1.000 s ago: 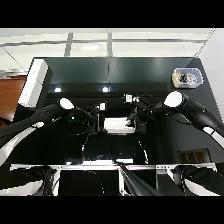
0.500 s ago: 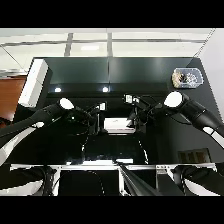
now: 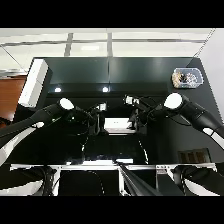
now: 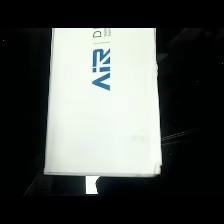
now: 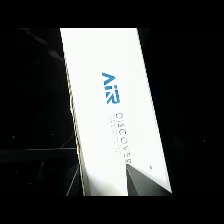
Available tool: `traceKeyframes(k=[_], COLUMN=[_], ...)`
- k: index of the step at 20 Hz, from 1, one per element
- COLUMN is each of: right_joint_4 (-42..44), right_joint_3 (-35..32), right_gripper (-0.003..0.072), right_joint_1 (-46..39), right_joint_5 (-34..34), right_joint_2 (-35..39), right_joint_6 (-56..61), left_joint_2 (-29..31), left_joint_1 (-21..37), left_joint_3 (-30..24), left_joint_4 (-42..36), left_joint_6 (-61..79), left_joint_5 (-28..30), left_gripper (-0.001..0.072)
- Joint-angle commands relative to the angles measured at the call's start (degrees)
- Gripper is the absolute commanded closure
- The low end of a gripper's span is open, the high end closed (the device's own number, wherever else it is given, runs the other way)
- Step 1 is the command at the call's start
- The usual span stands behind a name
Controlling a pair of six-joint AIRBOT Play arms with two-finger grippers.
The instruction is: Fold the box and place the chain.
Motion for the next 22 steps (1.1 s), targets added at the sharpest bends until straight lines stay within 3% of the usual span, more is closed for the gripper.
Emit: traceKeyframes(k=[1, 5, 6, 7, 11, 13, 17, 22], right_joint_4=[0.4, 1.2, 1.5, 3.3, 23.3, 29.0, 28.6, 20.9], right_joint_3=[2.1, 3.1, 2.6, 1.3, -6.8, -9.1, -9.5, -9.5], right_gripper=[0.0333, 0.0351, 0.0541, 0.0675, 0.0674, 0.0674, 0.0674, 0.0674], right_joint_1=[-1.3, -7.9, -9.2, -10.0, -10.1, -9.7, -5.9, -2.7], right_joint_5=[6.2, 19.1, 20.6, 20.3, 9.3, 3.4, -5.3, -8.1], right_joint_2=[1.4, 3.9, 3.9, 3.9, 3.3, 2.3, 0.3, -2.5], right_joint_6=[11.2, 29.1, 34.3, 38.2, 39.0, 39.1, 43.1, 48.7], left_joint_2=[0.0, 0.0, 0.0, 0.0, 0.0, 0.0, 0.0, 0.0], left_joint_1=[0.0, 0.0, 0.0, 0.0, 0.0, 0.0, 0.0, 0.0], left_joint_3=[0.0, 0.0, 0.0, 0.0, 0.0, 0.0, 0.0, 0.0], left_joint_4=[0.0, 0.0, 0.0, 0.0, 0.0, 0.0, 0.0, 0.0], left_joint_6=[0.1, 0.1, 0.1, 0.1, 0.1, 0.1, 0.1, 0.1], left_joint_5=[0.1, 0.1, 0.1, 0.1, 0.1, 0.1, 0.1, 0.1], left_gripper=[0.0311, 0.0311, 0.0311, 0.0311, 0.0311, 0.0311, 0.0310, 0.0310])
